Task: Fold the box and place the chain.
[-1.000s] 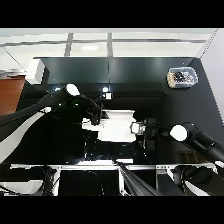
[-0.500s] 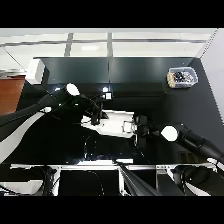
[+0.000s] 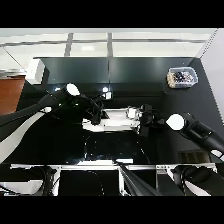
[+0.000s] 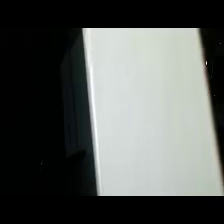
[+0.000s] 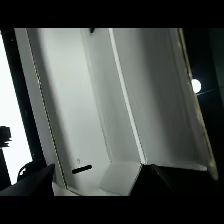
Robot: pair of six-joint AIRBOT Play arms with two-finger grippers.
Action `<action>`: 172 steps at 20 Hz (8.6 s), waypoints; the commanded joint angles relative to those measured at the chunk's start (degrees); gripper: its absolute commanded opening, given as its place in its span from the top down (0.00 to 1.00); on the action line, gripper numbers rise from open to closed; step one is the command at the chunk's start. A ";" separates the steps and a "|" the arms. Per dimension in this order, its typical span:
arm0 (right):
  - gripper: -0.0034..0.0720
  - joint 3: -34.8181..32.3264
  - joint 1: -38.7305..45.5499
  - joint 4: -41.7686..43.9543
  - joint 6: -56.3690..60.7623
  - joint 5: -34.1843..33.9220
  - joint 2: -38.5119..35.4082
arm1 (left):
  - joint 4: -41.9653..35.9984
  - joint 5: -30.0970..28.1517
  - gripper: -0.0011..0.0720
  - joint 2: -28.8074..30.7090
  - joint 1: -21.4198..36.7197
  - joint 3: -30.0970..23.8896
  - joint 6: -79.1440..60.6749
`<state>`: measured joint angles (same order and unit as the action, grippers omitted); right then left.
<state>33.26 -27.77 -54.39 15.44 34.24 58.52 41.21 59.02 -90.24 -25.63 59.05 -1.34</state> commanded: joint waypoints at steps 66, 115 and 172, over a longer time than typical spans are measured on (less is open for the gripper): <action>0.73 -0.87 6.10 21.55 -27.87 4.31 15.06 | 11.45 24.81 0.95 17.16 9.22 -2.32 43.52; 0.73 -0.87 6.10 21.53 -27.87 4.33 15.06 | -11.21 -8.31 0.05 14.38 6.38 -22.47 -20.48; 0.73 -0.87 6.10 21.53 -27.87 4.33 15.06 | -18.95 -12.96 0.45 12.50 -0.63 -21.14 -18.60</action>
<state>32.40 -21.63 -32.88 -12.45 38.54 73.56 22.04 46.41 -77.71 -26.44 37.87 -20.14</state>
